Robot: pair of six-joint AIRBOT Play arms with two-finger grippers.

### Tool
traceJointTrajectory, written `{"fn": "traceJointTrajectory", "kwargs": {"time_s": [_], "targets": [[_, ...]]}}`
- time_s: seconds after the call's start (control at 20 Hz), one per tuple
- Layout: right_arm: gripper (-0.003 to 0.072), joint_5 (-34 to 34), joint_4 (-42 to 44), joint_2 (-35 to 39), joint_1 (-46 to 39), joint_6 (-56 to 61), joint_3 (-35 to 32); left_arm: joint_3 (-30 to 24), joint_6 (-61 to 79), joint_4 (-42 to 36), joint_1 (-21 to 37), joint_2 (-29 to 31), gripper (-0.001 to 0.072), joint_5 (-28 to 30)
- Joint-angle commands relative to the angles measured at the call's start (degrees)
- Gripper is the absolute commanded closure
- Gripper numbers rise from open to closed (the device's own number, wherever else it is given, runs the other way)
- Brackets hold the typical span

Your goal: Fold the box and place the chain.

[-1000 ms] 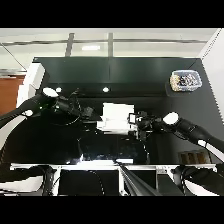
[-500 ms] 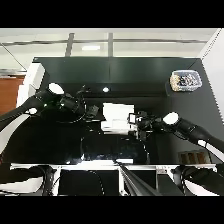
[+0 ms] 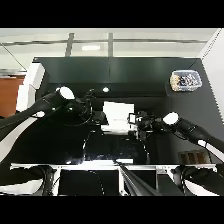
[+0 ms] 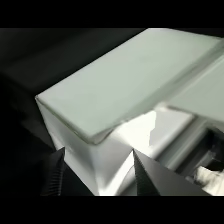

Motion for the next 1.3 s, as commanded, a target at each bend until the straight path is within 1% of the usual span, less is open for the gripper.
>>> {"fn": "traceJointTrajectory", "kwargs": {"time_s": [0.0, 0.15, 0.25, 0.4, 0.55, 0.65, 0.75, 0.85, 1.05, 1.2, 1.25], "targets": [[0.0222, -0.11, 0.0, 0.04, 0.02, 0.0, 0.0, 0.72, -8.11, 10.16, -4.44, 0.0, 0.0223, 5.11], [0.0222, -0.11, -0.13, 0.04, 0.02, 0.0, 0.0, 2.21, -11.21, 15.52, -6.75, 0.0, 0.0223, 5.97], [0.0222, -0.11, -0.15, 0.04, 0.02, 0.0, 0.0, 3.28, -18.71, 19.89, -8.22, 0.0, 0.0223, 5.68], [0.0222, -0.11, -0.15, 0.04, 0.02, 0.0, 0.0, 4.59, -29.42, 30.23, -12.59, -0.42, 0.0224, 5.35], [0.0222, -0.09, -0.15, 0.04, 0.02, 0.02, 0.0, 6.88, -38.16, 39.65, -17.29, -1.6, 0.0223, 2.86], [0.0222, -0.09, -0.15, 0.04, 0.02, 0.0, 0.0, 8.39, -43.08, 43.78, -19.5, -1.55, 0.0223, 2.29], [0.0222, -0.04, -0.13, 0.04, 0.04, 0.02, 0.0, 8.63, -45.2, 43.95, -20.15, -1.57, 0.0223, 2.27], [0.0222, 0.2, -0.13, 0.04, 0.04, 0.07, 0.0, 8.83, -44.17, 40.79, -19.98, -1.51, 0.0224, 1.68], [0.0222, 0.13, -0.17, 0.04, 0.02, 0.02, 0.0, 10.73, -44.76, 40.87, -19.87, -1.51, 0.0223, 1.31], [0.0222, 0.13, -0.17, 0.04, 0.02, 0.02, 0.0, 11.02, -49.24, 41.75, -19.87, -1.53, 0.0231, 0.26], [0.0222, 0.13, -0.17, 0.04, 0.02, 0.02, 0.0, 11.02, -49.88, 42.69, -19.87, -1.53, 0.0352, 0.5]]}}
